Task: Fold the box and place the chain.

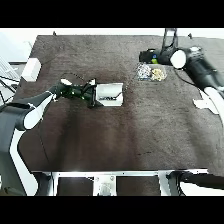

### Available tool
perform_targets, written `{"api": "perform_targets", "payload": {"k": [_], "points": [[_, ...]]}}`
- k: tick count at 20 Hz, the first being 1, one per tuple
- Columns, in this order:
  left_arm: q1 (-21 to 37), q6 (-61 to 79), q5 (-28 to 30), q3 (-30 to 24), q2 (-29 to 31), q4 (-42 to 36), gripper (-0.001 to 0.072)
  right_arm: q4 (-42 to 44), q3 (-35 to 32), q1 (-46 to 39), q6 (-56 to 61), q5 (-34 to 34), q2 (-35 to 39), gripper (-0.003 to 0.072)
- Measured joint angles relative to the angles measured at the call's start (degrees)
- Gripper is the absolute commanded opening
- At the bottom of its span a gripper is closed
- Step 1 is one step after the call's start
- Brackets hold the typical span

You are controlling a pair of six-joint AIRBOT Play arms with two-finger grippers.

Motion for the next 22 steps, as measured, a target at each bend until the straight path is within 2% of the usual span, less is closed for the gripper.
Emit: {"api": "perform_targets", "payload": {"k": [3, 7, 10, 15, 20, 21, 22], "points": [[0.0, 0.0, 0.0, 0.0, 0.0, 0.0, 0.0335, -2.25, 0.0, 3.17, -0.33, 4.48, 6.03, 0.0006], [0.02, 0.0, 0.0, 0.0, 0.0, 0.0, 0.0335, -3.13, -1.31, 8.79, -0.7, 8.09, 9.03, 0.0006], [0.02, 0.0, 0.0, 0.0, 0.0, 0.0, 0.0335, -3.02, -4.72, 12.55, -0.66, 6.73, 9.73, 0.0006], [0.02, 0.0, -0.02, 0.0, 0.02, 0.02, 0.0335, 0.35, -14.56, 15.56, -0.02, -6.69, 8.79, 0.0005], [0.02, 0.0, -0.02, 0.0, 0.0, 0.02, 0.0335, 2.1, -21.62, 16.13, 0.07, -21.38, 1.38, 0.0007], [0.02, 0.0, -0.02, 0.0, 0.02, 0.02, 0.0335, 2.23, -22.29, 16.17, 0.11, -23.69, -0.66, 0.0019], [0.02, -0.02, -0.02, 0.0, 0.02, 0.02, 0.0335, 2.38, -22.73, 16.22, 0.17, -25.66, -2.25, 0.0138]]}}
